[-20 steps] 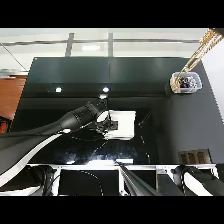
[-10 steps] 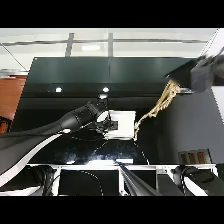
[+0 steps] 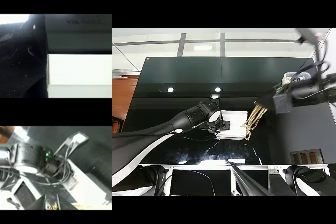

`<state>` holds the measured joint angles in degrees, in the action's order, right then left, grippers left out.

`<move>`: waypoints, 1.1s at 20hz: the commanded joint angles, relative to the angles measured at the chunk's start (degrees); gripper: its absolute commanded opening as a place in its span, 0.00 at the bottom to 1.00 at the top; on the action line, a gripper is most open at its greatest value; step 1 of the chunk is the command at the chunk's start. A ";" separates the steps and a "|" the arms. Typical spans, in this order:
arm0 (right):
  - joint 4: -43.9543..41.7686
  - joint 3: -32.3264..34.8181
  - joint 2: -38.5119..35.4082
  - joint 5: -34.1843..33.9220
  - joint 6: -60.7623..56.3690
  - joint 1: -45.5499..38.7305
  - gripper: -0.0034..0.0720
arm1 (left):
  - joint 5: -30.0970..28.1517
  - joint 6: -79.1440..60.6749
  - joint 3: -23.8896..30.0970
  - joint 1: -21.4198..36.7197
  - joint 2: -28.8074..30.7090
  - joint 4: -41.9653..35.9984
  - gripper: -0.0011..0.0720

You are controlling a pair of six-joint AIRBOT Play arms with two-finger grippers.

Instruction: Fold the box and place the chain.

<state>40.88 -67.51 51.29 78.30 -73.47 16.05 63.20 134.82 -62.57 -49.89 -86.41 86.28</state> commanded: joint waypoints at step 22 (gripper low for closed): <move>36.85 30.03 7.13 -43.43 -9.42 -11.98 0.99 | 0.04 0.00 -0.02 0.00 0.00 0.00 0.05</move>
<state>70.00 -40.23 55.64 46.04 -79.64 5.43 63.20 134.82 -62.57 -49.89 -86.41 86.28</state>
